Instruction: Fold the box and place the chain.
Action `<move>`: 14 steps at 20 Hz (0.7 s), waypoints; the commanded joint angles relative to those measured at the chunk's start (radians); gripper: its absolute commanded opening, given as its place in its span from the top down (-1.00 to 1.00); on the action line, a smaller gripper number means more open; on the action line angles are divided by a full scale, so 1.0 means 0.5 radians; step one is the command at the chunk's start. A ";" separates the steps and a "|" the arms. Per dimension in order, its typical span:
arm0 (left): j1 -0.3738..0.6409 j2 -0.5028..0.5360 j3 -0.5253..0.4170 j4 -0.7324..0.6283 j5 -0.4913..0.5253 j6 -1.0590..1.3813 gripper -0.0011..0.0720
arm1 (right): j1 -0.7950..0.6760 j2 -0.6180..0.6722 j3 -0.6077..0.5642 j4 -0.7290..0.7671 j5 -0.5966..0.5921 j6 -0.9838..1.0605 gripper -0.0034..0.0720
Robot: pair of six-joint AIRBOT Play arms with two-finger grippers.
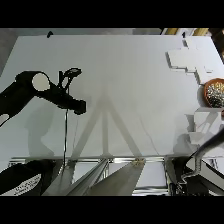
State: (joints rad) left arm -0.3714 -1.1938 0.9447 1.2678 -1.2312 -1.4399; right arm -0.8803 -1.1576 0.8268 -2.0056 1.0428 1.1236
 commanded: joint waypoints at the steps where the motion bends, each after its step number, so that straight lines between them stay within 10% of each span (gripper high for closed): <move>1: -0.001 0.001 0.000 0.000 0.000 0.000 -0.78 | -0.005 -0.122 0.002 -0.018 -0.010 -0.014 -0.41; 14: -0.001 0.001 0.000 0.001 0.000 0.000 -0.78 | 0.055 -0.190 -0.021 -0.039 0.267 0.218 0.86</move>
